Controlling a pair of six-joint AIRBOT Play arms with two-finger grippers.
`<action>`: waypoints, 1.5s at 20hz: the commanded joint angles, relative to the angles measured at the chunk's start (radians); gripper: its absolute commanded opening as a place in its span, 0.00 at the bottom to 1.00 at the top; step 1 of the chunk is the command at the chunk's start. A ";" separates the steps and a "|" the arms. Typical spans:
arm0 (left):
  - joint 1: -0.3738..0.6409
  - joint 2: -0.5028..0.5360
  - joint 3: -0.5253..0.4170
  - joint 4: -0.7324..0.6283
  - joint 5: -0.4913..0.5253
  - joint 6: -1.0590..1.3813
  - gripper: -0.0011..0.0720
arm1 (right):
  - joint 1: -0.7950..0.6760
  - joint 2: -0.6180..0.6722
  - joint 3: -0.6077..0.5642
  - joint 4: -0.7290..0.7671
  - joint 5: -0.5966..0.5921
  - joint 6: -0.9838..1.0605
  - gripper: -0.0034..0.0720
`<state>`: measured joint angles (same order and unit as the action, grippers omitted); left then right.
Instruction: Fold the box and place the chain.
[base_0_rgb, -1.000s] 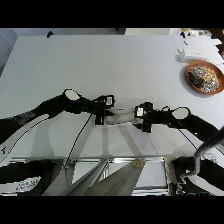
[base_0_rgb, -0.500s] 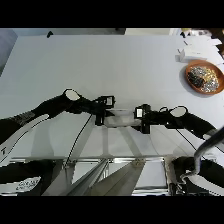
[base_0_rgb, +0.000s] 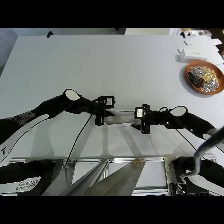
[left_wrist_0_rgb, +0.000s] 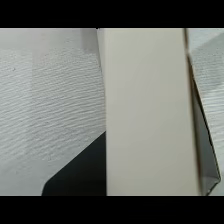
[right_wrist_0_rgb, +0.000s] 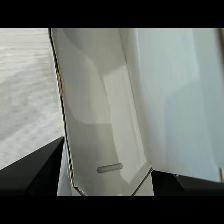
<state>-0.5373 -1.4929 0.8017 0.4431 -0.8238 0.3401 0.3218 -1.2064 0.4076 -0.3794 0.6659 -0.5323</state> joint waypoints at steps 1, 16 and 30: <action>0.000 0.000 0.000 -0.001 0.000 -0.001 0.02 | 0.000 -0.013 0.000 -0.002 0.000 0.000 0.58; 0.000 0.000 0.000 -0.001 0.000 -0.001 0.02 | 0.000 -0.012 0.000 -0.008 0.000 0.000 0.58; -0.002 0.000 0.000 -0.043 -0.003 0.000 0.02 | 0.000 -0.012 0.000 -0.008 0.001 0.000 0.58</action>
